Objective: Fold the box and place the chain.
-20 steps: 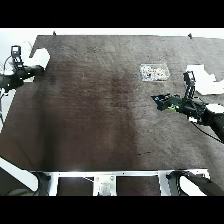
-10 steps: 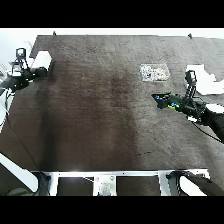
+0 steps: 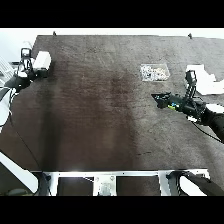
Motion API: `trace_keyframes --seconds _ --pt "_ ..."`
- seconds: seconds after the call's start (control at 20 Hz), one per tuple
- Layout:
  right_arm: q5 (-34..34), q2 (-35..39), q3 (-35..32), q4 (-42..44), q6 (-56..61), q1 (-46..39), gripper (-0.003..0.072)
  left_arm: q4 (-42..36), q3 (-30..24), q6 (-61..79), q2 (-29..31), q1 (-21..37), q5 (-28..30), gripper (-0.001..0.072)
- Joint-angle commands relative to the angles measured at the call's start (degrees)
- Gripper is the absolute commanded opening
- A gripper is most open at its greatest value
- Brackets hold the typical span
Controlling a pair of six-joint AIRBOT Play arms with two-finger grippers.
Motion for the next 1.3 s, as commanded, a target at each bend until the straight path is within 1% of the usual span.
trace_keyframes --seconds 0.0,0.15,0.2,0.25,0.3,0.6,0.85,0.95,1.0,1.05,1.15,1.2,1.25 --pt "0.02 -0.04 -0.02 0.04 0.02 0.07 0.0012 1.22 0.00 -2.47 0.02 0.15 0.66 0.0016" --pt "0.02 -0.04 -0.02 0.02 0.02 0.07 0.0012 1.22 0.00 -2.47 0.00 0.17 0.50 0.0023" --pt "0.02 -0.04 -0.02 0.04 0.02 0.07 0.0012 1.22 0.04 -2.45 0.02 0.15 0.11 0.0057" --pt "0.02 -0.04 -0.02 0.04 0.02 0.07 0.0012 1.22 0.04 -2.47 0.02 0.15 0.09 0.0406" --pt "0.02 -0.04 -0.02 0.04 0.02 0.07 0.0013 1.09 0.04 -2.67 0.02 0.15 0.13 0.0705" --pt "0.02 -0.04 -0.02 0.02 0.02 0.07 0.0013 0.98 0.04 -3.67 0.15 0.15 -0.63 0.0720" --pt "0.04 -0.04 -0.02 0.02 0.02 0.04 0.0020 1.31 0.17 -3.54 2.82 0.17 -4.39 0.0720" --pt "0.04 -0.04 -0.02 0.02 0.02 0.04 0.0211 1.66 0.17 -3.61 4.63 0.59 -5.77 0.0720" --pt "0.04 -0.04 -0.02 0.00 0.02 0.04 0.0238 1.66 0.22 -4.20 5.62 1.09 -6.64 0.0720" --pt "0.04 -0.04 -0.02 0.00 0.02 0.04 0.0239 1.77 0.22 -5.05 6.32 1.66 -7.39 0.0720" --pt "0.07 -0.02 0.00 0.00 0.02 0.04 0.0228 1.90 0.24 -5.49 8.20 3.15 -10.78 0.0720" --pt "0.07 0.15 0.00 0.02 0.02 0.04 0.0100 1.86 0.24 -5.49 9.75 3.89 -12.94 0.0720" --pt "0.04 0.44 0.00 0.04 -0.02 0.04 0.0013 1.75 0.24 -5.49 11.58 4.24 -15.56 0.0643"
